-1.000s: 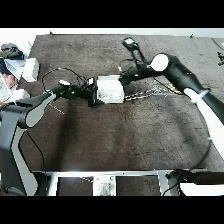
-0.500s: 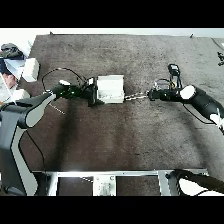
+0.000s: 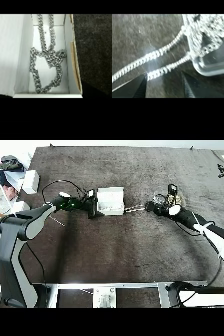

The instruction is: Fold the box and place the chain.

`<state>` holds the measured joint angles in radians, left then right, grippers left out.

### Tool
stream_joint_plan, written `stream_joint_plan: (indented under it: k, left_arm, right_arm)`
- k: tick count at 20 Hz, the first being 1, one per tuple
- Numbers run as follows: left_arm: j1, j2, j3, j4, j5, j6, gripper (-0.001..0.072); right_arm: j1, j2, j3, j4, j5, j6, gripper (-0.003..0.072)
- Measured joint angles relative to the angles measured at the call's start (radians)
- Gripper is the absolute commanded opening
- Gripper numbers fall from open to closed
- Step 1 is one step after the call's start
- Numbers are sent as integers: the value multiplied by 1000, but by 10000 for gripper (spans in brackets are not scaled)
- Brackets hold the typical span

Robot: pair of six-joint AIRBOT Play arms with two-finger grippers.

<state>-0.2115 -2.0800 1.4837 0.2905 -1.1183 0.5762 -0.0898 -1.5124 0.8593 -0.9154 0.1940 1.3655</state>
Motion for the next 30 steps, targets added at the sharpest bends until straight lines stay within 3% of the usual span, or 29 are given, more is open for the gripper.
stream_joint_plan:
  k: [1, 2, 6, 8, 11, 13, 14, 20, 27, 30]
  left_arm:
    - [0, 0, 0, 0, 0, 0, 285]
    - [0, 0, 0, 0, 0, 0, 285]
    - [0, 0, 0, 0, 0, 0, 285]
    - [0, 0, 0, 0, 0, 0, 285]
    - [0, 0, 0, 0, 0, 0, 285]
    - [0, 0, 0, 0, 0, 0, 285]
    - [0, 0, 0, 0, 0, 0, 285]
    - [0, 0, 0, 0, 0, 0, 285]
    - [0, 0, 0, 0, 0, 0, 285]
    - [0, 0, 0, 0, 0, 0, 285]
  right_arm:
    - [9, -24, 15, 20, -14, 3, 501]
    - [15, -42, 29, 38, -32, 3, 388]
    - [43, -91, 59, 113, -107, 4, 371]
    - [54, -100, 65, 134, -146, 9, 246]
    - [63, -109, 69, 150, -195, 31, 240]
    - [65, -114, 70, 159, -211, 41, 28]
    - [65, -115, 71, 162, -219, 47, -4]
    - [72, -65, 70, 164, -209, 48, -19]
    - [155, 203, 70, 91, -78, 43, -19]
    - [241, 314, 71, 64, -93, 42, -20]
